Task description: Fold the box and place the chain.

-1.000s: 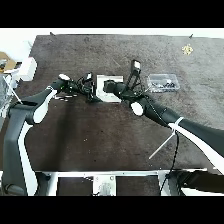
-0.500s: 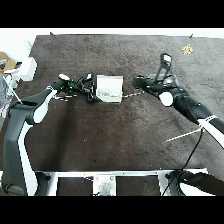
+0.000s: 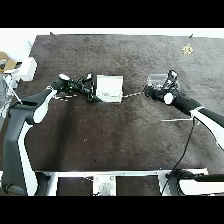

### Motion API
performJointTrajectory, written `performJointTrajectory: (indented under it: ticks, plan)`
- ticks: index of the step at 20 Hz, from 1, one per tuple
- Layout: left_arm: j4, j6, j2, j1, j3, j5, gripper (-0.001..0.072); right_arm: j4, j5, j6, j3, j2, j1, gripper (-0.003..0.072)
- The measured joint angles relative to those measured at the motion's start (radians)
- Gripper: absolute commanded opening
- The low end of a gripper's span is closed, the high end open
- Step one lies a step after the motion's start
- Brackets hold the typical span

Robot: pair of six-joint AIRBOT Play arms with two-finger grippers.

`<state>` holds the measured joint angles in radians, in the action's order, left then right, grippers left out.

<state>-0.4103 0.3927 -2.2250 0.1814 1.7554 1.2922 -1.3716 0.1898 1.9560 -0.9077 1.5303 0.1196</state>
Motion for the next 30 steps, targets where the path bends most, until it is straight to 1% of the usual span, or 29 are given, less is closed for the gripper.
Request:
performJointTrajectory:
  ticks: [3, 4, 5, 6, 9, 11, 15, 18, 21, 25, 29, 30]
  plan:
    - [0.0, 0.0, 0.0, 0.0, 0.0, 0.0, 0.0353, 0.061, -0.048, 0.0, -0.029, 0.066, -0.001, 0.0334]
    - [0.0, 0.0, 0.0, 0.0, 0.0, 0.0, 0.0353, 0.083, -0.064, 0.0, -0.042, 0.082, 0.001, 0.0278]
    - [0.0, 0.0, 0.0, 0.0, 0.0, 0.0, 0.0353, 0.101, -0.076, 0.0, -0.059, 0.1, 0.005, 0.0119]
    - [0.0, 0.0, 0.0, 0.0, 0.0, 0.0, 0.0353, 0.117, -0.079, 0.0, -0.074, 0.116, 0.01, 0.0003]
    - [0.0, 0.0, 0.0, 0.0, 0.0, 0.0, 0.0353, 0.153, -0.097, 0.003, -0.1, 0.132, 0.023, 0.0]
    - [0.0, 0.0, 0.0, 0.0, 0.0, 0.0, 0.0353, 0.156, -0.108, -0.006, -0.109, 0.097, 0.045, 0.0]
    - [0.0, 0.0, 0.0, 0.0, 0.0, 0.0, 0.0353, 0.088, -0.167, -0.019, -0.118, -0.077, 0.132, -0.0001]
    - [0.0, 0.0, 0.0, 0.0, 0.0, 0.0, 0.0353, 0.025, -0.212, -0.024, -0.15, -0.205, 0.227, -0.0001]
    - [0.0, 0.0, 0.0, 0.0, 0.0, 0.0, 0.0353, -0.027, -0.248, -0.026, -0.194, -0.27, 0.336, -0.0001]
    - [0.0, 0.0, 0.0, 0.0, 0.0, 0.0, 0.0353, -0.055, -0.276, -0.026, -0.217, -0.271, 0.448, -0.0001]
    - [0.0, 0.0, 0.0, 0.0, 0.0, 0.0, 0.0353, -0.031, -0.24, -0.024, -0.209, -0.166, 0.503, 0.0]
    - [0.0, 0.0, 0.0, 0.0, 0.0, 0.0, 0.0353, -0.013, -0.233, -0.024, -0.2, -0.132, 0.51, 0.0027]
